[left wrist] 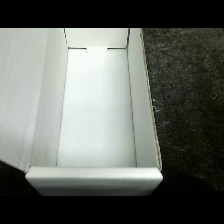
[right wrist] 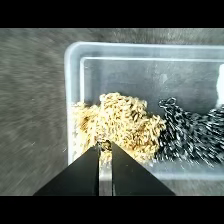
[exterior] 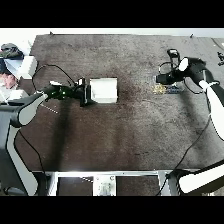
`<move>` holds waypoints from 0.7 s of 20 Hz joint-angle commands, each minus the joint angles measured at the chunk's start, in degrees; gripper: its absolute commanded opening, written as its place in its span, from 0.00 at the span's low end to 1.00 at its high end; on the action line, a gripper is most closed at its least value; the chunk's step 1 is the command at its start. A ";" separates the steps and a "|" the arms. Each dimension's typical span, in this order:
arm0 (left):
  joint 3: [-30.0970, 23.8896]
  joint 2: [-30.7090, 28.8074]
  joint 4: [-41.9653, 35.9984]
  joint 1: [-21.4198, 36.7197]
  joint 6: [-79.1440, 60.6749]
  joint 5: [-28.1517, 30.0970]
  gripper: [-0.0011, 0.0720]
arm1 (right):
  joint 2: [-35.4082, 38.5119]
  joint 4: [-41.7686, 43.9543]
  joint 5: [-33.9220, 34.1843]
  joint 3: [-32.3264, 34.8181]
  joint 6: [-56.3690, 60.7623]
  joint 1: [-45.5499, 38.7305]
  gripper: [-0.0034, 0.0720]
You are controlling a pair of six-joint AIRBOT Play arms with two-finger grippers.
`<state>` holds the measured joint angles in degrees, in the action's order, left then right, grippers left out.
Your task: Fold the box and place the chain.
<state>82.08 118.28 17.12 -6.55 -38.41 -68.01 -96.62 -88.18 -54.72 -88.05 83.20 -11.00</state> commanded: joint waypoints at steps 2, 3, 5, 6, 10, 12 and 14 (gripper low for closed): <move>0.00 0.00 0.00 0.04 0.00 0.02 0.41 | 9.73 -0.07 -5.16 -0.04 -1.18 2.14 0.03; -0.02 0.00 0.00 0.04 0.00 0.02 0.41 | 12.39 -0.11 -4.90 -0.04 -1.44 2.91 0.03; 0.00 0.00 0.00 0.04 0.00 0.02 0.41 | 18.16 -0.07 -3.48 -0.04 -2.51 4.72 0.03; 0.00 0.00 0.00 0.04 0.00 0.02 0.40 | 21.11 -0.09 -2.12 -0.04 -2.51 5.75 0.03; 0.00 0.00 0.00 0.04 -0.02 0.04 0.41 | 31.28 -0.07 5.51 -0.04 -2.64 10.51 0.03; 0.00 0.00 0.00 0.04 0.00 0.02 0.41 | 34.95 -0.02 10.36 -0.04 -2.62 14.10 0.03; -0.02 0.00 0.00 0.04 0.00 0.02 0.41 | 37.27 -0.02 15.96 -0.04 -2.62 18.51 0.03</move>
